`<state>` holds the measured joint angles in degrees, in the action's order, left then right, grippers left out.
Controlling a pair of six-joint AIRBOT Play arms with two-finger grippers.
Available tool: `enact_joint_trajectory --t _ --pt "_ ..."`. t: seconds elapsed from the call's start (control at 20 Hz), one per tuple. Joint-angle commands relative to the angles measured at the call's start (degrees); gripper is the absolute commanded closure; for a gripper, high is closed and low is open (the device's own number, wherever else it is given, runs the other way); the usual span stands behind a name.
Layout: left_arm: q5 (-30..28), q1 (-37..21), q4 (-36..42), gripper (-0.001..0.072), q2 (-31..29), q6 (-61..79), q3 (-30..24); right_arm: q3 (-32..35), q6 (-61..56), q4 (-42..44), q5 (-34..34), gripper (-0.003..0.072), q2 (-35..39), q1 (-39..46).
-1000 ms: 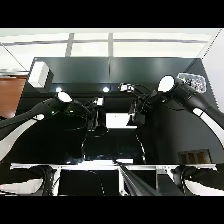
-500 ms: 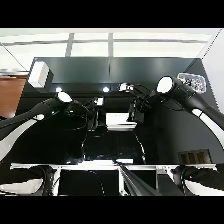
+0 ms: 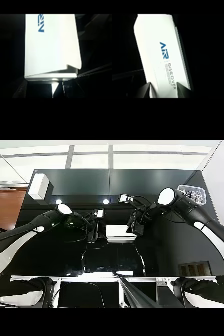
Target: Fold the box and place the chain.
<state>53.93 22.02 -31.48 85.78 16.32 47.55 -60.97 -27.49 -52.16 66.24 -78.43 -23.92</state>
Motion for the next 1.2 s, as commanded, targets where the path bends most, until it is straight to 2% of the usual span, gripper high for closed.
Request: enact_joint_trajectory --t 0.0,0.35,0.4,0.45,0.95,1.0,1.15 --pt "0.0 0.0 -0.02 0.0383 0.04 0.0 0.04 0.76 -0.09 -0.07 -1.29 0.0328 -0.02 -0.87" --pt "0.0 0.0 -0.02 0.0383 0.04 0.0 0.04 1.29 -0.11 -0.2 -3.13 0.033 -0.02 -1.18" --pt "0.0 0.0 -0.02 0.0383 0.04 0.0 0.04 1.29 -0.11 -0.2 -3.15 0.0355 -0.02 -1.18" --pt "0.0 0.0 -0.02 0.0383 0.04 0.0 0.04 1.27 -0.11 -0.17 -3.13 0.0447 -0.02 -1.18" --pt "0.0 0.0 -0.02 0.0383 0.04 0.0 0.04 1.27 -0.17 -0.2 -0.83 0.0444 0.02 -1.2" --pt "0.0 0.0 -0.02 0.0383 0.04 0.0 0.04 1.27 -0.33 -0.2 -0.83 0.0406 0.02 -1.2" --pt "0.0 0.0 -0.02 0.0383 0.04 0.0 0.04 1.27 -0.57 -0.22 -0.83 0.0406 0.02 -1.2"
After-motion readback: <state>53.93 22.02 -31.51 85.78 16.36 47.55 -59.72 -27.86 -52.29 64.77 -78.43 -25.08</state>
